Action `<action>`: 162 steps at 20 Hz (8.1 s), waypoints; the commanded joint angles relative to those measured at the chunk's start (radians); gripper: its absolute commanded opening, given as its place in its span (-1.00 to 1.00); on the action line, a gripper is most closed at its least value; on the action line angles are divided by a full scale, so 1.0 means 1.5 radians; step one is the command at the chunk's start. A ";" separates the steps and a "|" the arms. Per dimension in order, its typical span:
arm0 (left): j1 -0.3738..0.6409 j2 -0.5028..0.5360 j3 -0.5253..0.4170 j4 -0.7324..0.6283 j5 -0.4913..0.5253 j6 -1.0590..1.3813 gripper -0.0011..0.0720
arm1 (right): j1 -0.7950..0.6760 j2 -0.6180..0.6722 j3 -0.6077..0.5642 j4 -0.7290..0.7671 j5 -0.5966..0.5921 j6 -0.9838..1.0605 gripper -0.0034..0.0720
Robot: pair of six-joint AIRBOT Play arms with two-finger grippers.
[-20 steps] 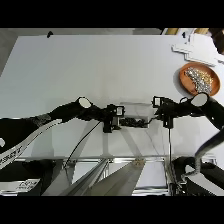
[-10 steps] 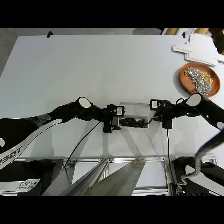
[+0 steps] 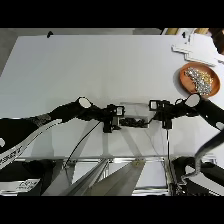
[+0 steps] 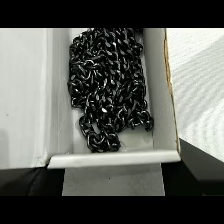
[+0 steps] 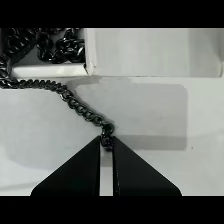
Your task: Fold the box and place the chain.
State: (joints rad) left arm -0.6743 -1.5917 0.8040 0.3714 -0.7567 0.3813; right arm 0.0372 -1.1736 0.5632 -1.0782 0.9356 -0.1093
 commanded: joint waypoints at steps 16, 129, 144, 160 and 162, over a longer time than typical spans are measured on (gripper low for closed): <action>0.000 0.000 0.000 0.000 0.000 0.000 -0.28 | 0.127 0.274 0.000 0.293 0.089 0.220 -0.85; 0.000 0.000 0.000 0.000 -0.002 0.000 -0.28 | 0.256 0.181 0.037 0.006 0.004 0.342 -0.68; 0.000 0.000 0.000 0.000 -0.002 0.000 -0.28 | 0.256 0.179 -0.005 0.022 -0.017 0.364 -0.25; 0.000 0.000 0.000 0.000 -0.002 0.000 -0.28 | 0.157 0.170 0.003 0.232 0.032 0.278 -0.64; 0.000 0.000 0.000 0.000 -0.002 0.000 -0.28 | 0.140 0.149 0.003 0.234 0.037 0.276 -0.79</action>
State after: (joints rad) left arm -0.6746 -1.5917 0.8040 0.3717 -0.7605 0.3817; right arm 0.2996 -0.9245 0.5667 -0.7765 0.9768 0.3302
